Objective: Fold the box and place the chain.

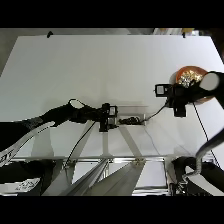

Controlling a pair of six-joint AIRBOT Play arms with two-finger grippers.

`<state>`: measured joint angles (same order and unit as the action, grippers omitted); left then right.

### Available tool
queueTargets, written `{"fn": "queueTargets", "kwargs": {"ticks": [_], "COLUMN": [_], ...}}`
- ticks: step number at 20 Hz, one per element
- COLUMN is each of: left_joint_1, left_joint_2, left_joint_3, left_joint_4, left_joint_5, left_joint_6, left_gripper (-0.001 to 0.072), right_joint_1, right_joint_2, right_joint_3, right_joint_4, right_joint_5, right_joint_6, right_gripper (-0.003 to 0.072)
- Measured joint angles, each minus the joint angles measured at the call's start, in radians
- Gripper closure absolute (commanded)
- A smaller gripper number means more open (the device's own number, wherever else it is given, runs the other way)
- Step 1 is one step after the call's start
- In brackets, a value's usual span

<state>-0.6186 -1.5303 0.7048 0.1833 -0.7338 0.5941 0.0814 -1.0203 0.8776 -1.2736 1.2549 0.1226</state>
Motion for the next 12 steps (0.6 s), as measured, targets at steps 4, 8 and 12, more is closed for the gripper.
{"fn": "queueTargets", "kwargs": {"ticks": [4, 8, 12], "left_joint_1": [0.000, 0.000, 0.000], "left_joint_2": [0.000, 0.000, 0.000], "left_joint_3": [0.000, 0.000, 0.000], "left_joint_4": [0.000, 0.000, 0.000], "left_joint_5": [0.000, 0.000, 0.000], "left_joint_6": [0.000, 0.000, 0.000], "left_gripper": [0.0642, 0.0642, 0.0642], "right_joint_1": [0.021, 0.130, 0.261], "right_joint_2": [0.128, 0.172, 0.172], "right_joint_3": [0.000, -0.004, -0.037], "right_joint_4": [0.264, 0.428, 0.430], "right_joint_5": [0.048, 0.055, -0.006], "right_joint_6": [0.005, 0.008, 0.025], "right_gripper": [0.0667, 0.0666, 0.0666]}}
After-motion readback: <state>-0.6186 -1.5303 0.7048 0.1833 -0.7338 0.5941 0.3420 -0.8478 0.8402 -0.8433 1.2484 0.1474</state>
